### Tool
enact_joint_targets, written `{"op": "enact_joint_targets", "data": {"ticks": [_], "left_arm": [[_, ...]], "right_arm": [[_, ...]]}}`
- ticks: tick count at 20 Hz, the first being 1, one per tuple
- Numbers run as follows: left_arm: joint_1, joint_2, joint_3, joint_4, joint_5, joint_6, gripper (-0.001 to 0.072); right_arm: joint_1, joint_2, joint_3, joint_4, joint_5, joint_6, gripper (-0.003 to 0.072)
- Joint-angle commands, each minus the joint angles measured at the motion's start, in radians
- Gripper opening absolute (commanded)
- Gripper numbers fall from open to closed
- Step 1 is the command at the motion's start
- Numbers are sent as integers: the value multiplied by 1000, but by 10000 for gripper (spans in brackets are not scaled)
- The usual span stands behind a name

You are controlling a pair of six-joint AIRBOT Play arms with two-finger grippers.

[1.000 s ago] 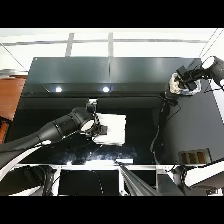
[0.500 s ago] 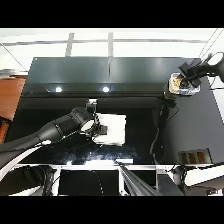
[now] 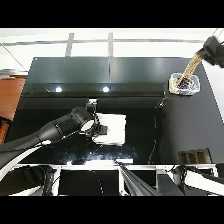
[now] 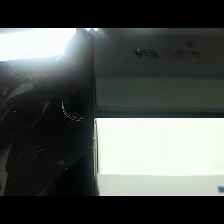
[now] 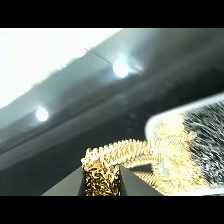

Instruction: Fold the box and place the chain.

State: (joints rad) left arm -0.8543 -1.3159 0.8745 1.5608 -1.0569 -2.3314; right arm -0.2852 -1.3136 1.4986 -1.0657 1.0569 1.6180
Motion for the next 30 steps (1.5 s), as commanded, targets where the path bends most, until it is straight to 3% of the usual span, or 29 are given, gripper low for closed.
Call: {"op": "enact_joint_targets", "data": {"ticks": [1, 2, 6, 9, 17, 25, 30], "left_arm": [[0, 0, 0, -2, 2, 0, 28], [0, 0, 0, -2, 6, 0, 27], [0, 0, 0, -2, 2, 0, 27], [0, 0, 0, -2, -2, 0, 27], [3, 0, 0, -2, 11, -30, 27], [21, 0, 0, 1, 29, -16, 27], [21, 0, 0, 10, 32, -2, 27]], "right_arm": [[-6, 156, 0, 65, 113, -169, 20], [-5, 195, -1, 77, 172, -231, 20], [6, 353, -38, 127, 219, -269, 20], [98, 448, -61, 123, 257, -273, 20], [415, 511, -89, 124, 455, -267, 20], [689, 510, -235, 129, 319, -196, 20], [736, 510, -244, 159, 257, -182, 20]]}}
